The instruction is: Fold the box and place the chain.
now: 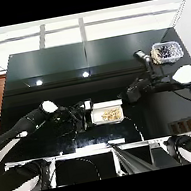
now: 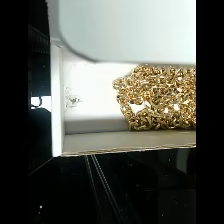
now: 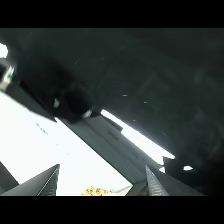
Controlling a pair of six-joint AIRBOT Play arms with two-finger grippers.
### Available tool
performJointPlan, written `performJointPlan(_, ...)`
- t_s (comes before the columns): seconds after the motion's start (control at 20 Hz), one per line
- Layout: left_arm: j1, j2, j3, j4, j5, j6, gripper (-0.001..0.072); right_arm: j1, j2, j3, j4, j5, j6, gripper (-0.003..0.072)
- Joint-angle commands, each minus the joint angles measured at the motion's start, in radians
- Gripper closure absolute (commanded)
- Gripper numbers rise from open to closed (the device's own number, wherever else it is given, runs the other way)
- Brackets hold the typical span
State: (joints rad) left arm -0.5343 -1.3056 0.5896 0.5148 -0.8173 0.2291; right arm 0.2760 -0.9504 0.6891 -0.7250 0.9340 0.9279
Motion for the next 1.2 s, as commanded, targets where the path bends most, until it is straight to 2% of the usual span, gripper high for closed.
performJointPlan(0.0,0.0,-0.001,0.001,0.0,0.002,0.0,0.0227,0.065,-0.026,0.0,-0.008,0.006,-0.173,0.0057)
performJointPlan(0.25,0.0,-0.001,0.001,0.0,0.002,0.0,0.0227,0.065,-0.027,-0.001,-0.012,0.112,-0.367,0.0058)
performJointPlan(0.8,0.0,-0.001,0.001,0.001,0.002,0.0,0.0227,0.078,-0.036,-0.045,-0.012,0.137,-0.554,0.0057)
performJointPlan(1.15,0.0,-0.001,0.001,0.0,0.002,0.0,0.0227,0.131,-0.039,-0.045,-0.012,0.087,-0.599,0.0057)
